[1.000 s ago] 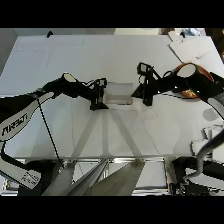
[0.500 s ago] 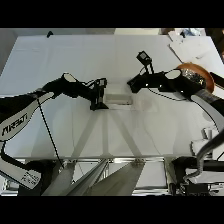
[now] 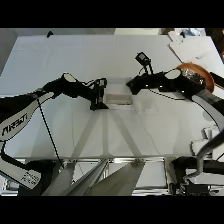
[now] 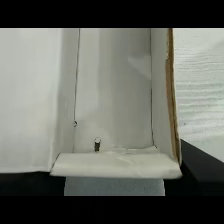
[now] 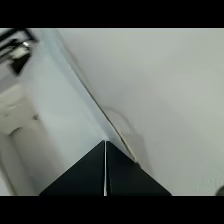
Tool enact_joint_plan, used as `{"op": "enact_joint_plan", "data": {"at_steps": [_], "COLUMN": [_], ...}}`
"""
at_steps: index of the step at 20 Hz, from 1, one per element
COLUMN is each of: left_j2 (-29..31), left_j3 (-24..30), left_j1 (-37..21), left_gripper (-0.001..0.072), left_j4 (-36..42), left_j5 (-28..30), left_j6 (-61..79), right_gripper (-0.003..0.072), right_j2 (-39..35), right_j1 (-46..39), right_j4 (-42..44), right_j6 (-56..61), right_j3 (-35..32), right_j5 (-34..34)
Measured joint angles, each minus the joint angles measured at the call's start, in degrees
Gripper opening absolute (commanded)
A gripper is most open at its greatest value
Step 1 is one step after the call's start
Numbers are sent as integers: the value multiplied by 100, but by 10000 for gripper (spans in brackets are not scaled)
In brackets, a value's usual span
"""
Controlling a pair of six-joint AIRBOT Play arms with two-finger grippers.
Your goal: Fold the box and place the chain.
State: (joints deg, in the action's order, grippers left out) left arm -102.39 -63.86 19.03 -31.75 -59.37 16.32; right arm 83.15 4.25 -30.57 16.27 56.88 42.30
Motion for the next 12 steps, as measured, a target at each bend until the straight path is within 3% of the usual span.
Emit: {"op": "enact_joint_plan", "data": {"at_steps": [6, 9, 12], "left_j2": [0, 0, 0], "left_j3": [0, 0, 0], "left_j1": [0, -2, 0], "left_gripper": [322, 322, 322], "left_j4": [0, 0, 0], "left_j5": [0, 0, 0], "left_j6": [0, 0, -2], "right_gripper": [19, 222, 266], "right_j2": [-1305, -1377, -1119], "right_j1": [0, 0, 2], "right_j4": [-2118, -2734, -2927], "right_j6": [-153, -221, -437], "right_j3": [0, 0, 0], "right_j5": [1189, 1690, 1788]}}
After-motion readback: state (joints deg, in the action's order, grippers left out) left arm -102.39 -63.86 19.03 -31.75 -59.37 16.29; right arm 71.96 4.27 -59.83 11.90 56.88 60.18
